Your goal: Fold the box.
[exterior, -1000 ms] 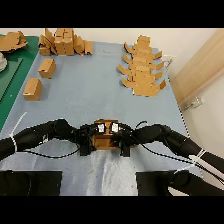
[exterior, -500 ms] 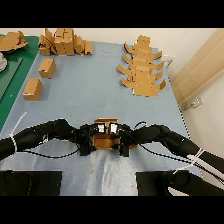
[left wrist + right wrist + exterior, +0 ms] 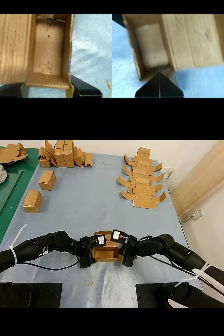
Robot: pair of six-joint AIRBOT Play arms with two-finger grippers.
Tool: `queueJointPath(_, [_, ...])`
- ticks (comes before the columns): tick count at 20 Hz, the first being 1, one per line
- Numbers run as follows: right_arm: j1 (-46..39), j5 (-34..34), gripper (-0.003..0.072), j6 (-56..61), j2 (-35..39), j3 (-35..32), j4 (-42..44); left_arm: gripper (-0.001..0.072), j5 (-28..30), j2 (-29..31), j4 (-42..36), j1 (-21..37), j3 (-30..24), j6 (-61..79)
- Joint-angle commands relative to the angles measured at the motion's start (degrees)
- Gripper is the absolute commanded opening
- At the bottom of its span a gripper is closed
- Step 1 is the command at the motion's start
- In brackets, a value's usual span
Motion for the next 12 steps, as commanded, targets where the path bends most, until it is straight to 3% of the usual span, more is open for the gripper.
queueJointPath(1, [-0.04,-8.87,0.0004,32.79,6.51,2.4,-22.12,0.0452,0.02,0.04,0.09,0.04,0.0,0.09])
queueJointPath(5, [-2.56,-19.74,0.0003,59.6,18.67,4.85,-33.31,0.0452,0.0,0.04,0.07,0.04,0.0,0.09])
queueJointPath(7, [-7.61,-23.69,0.0002,65.46,21.42,3.37,-33.44,0.0452,0.02,0.04,0.04,0.04,0.0,0.11])
queueJointPath(10, [-16.11,-20.92,0.0002,65.16,18.53,-1.51,-19.61,0.0452,0.02,0.04,0.04,0.04,0.0,0.09])
queueJointPath(12, [-18.73,-14.71,0.0002,58.34,13.79,-4.72,-6.84,0.0452,0.02,0.04,-0.15,0.04,0.0,0.11])
